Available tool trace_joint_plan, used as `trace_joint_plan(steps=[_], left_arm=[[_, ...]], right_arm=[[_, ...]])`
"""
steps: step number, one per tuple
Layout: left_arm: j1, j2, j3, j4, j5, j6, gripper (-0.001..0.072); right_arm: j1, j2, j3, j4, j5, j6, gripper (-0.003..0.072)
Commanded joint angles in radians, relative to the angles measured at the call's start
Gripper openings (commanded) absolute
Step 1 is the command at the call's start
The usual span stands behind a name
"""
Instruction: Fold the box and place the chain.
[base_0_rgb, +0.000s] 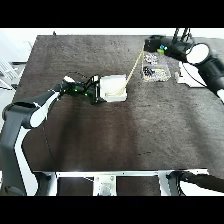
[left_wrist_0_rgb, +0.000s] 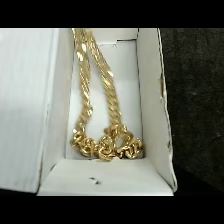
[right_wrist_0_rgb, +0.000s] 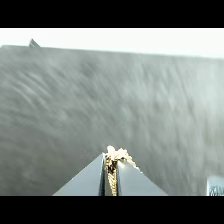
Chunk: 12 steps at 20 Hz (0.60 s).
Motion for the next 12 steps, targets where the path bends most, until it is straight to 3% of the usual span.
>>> trace_joint_plan(steps=[1,4,12], left_arm=[[0.0,0.0,0.0,0.0,0.0,0.0,0.0471],[0.0,0.0,0.0,0.0,0.0,0.0,0.0471],[0.0,0.0,0.0,0.0,0.0,0.0,0.0471]], right_arm=[[0.102,0.14,0.001,-0.119,-0.051,0.003,0.0006],[0.183,0.202,0.006,-0.176,-0.106,0.003,0.0006],[0.299,0.208,0.006,-0.186,-0.091,0.006,0.0006]])
